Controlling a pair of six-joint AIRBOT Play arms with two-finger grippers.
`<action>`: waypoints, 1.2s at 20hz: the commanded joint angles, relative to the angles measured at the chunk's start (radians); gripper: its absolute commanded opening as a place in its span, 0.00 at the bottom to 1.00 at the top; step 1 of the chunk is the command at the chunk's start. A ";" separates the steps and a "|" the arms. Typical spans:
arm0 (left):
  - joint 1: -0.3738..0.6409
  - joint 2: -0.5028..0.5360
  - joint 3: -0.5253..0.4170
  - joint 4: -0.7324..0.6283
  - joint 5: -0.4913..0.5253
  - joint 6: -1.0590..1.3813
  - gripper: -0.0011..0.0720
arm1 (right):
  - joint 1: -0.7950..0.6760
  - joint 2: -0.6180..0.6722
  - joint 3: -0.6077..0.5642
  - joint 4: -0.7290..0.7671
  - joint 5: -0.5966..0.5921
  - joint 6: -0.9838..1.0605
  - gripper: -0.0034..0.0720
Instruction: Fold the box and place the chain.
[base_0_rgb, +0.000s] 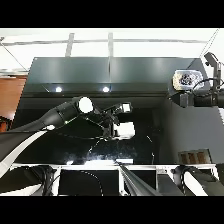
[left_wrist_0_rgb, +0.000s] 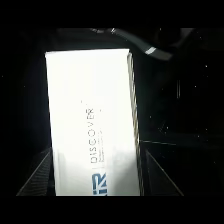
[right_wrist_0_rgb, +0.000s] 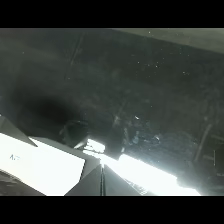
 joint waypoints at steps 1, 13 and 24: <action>-0.033 -0.009 0.000 0.031 0.020 -0.023 0.99 | 0.000 0.001 0.001 0.000 -0.002 0.000 0.06; -0.079 -0.068 0.000 0.158 0.133 -0.121 0.99 | 0.000 0.001 0.001 0.000 -0.003 0.000 0.06; 0.459 -0.044 0.216 0.467 -0.154 -0.437 0.47 | 0.002 0.001 0.001 0.014 -0.016 -0.002 0.06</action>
